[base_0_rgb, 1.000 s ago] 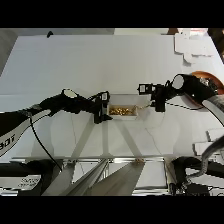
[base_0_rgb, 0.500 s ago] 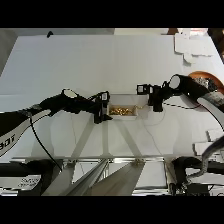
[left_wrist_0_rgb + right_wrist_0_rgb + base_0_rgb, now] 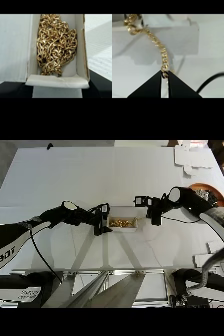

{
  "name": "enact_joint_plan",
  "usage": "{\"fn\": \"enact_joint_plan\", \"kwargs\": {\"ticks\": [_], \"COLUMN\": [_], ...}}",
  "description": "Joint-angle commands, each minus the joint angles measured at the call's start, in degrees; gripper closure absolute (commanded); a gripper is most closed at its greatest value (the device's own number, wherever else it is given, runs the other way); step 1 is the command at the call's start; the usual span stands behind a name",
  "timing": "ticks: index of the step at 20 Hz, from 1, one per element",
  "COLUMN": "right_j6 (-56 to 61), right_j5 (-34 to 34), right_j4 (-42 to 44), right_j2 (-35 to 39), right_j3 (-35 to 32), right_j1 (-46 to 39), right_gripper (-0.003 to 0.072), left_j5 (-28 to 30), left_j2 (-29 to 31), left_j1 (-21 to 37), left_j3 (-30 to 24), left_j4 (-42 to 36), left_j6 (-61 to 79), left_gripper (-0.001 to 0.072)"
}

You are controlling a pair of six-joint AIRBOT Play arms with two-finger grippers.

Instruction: Fold the box and place the chain.

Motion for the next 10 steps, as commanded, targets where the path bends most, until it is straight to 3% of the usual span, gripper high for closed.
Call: {"fn": "enact_joint_plan", "kwargs": {"ticks": [1,4,10], "right_j6": [11.5,16.98,26.56], "right_j5": [0.07,-3.28,-20.61], "right_j4": [0.72,3.76,6.73], "right_j2": [6.58,11.87,13.6], "right_j3": [0.09,0.11,0.15], "right_j1": [4.39,9.86,22.29], "right_gripper": [0.0682,0.0682,0.0682], "left_j5": [-0.02,-0.09,-0.24], "left_j2": [0.04,0.04,0.04], "left_j1": [0.02,0.02,0.0], "left_j3": [-0.02,-0.02,-0.02], "left_j4": [0.0,0.0,0.0], "left_j6": [0.02,0.02,0.02], "left_gripper": [0.0434,0.0434,0.0434]}}
